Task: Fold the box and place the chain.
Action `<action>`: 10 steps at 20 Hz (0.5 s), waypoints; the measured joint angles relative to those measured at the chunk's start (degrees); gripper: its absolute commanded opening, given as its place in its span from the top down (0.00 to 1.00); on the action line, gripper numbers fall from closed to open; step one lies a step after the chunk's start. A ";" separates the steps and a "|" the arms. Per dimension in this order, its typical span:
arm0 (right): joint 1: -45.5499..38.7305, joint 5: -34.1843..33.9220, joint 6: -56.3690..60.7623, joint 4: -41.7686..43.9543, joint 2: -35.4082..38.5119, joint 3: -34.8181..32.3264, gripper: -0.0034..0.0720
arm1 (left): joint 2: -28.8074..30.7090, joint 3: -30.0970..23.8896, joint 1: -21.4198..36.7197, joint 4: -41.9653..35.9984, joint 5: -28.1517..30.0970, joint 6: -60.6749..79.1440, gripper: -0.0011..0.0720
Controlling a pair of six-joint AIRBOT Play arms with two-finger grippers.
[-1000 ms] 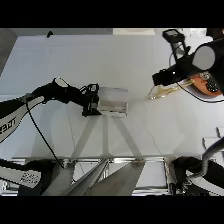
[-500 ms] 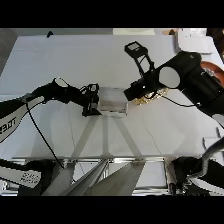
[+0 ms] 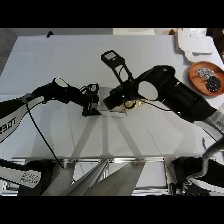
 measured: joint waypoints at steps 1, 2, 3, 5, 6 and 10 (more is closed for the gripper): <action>0.02 -1.07 0.00 0.37 -0.39 -0.90 0.94 | 0.00 0.00 0.00 0.00 0.00 0.00 0.63; -0.11 -2.14 0.00 0.61 -0.68 -2.08 0.94 | 0.00 0.00 0.00 0.00 0.00 0.00 0.63; -0.39 -3.32 0.00 0.85 -0.94 -3.58 0.94 | 0.00 0.00 0.00 0.00 0.00 0.00 0.63; -1.11 -5.92 0.24 1.20 -1.51 -6.84 0.94 | 0.00 0.00 0.00 -0.02 0.00 0.00 0.63; -1.42 -6.97 0.48 1.29 -1.97 -8.37 0.94 | 0.00 0.00 0.00 0.00 0.00 0.00 0.63; -2.10 -11.06 1.55 1.60 -4.68 -12.59 0.94 | 0.00 0.00 0.00 -0.02 0.00 0.00 0.63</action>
